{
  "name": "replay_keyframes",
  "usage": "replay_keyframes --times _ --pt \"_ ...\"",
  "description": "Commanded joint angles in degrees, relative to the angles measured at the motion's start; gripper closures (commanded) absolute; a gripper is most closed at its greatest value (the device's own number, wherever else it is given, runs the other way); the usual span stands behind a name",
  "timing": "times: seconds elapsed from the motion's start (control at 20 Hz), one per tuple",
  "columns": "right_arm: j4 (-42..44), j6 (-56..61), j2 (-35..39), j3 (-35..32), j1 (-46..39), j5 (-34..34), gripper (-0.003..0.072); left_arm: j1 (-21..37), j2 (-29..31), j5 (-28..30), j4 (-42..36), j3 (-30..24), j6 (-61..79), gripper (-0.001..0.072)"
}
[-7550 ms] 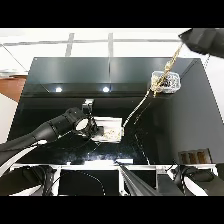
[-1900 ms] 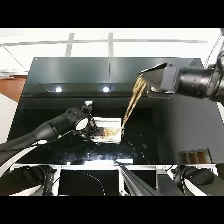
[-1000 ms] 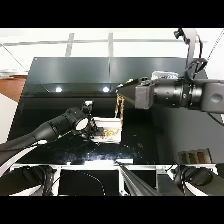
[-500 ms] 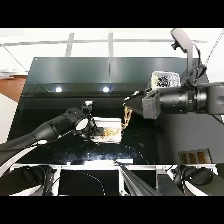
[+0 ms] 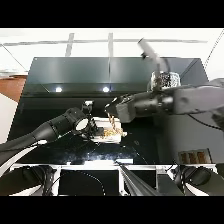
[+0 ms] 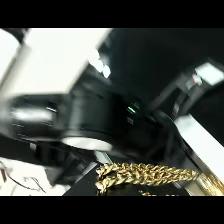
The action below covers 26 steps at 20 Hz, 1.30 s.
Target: Fold the box and place the chain.
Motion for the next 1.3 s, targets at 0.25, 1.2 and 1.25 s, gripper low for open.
replay_keyframes --times 0.25,1.2,1.25 --pt "-6.8 1.5 -6.8 -6.6 1.1 0.6 0.066 0.0 0.0 -0.1 0.0 0.0 0.0 0.0675" --pt "-22.3 -35.3 4.5 -27.9 -12.6 6.7 0.0 0.0 0.0 -0.3 0.0 0.0 0.0 0.0675" --pt "-22.0 -39.1 4.5 -29.9 -10.7 10.3 0.0 0.0 0.0 -0.4 0.0 0.0 0.0 0.0675"
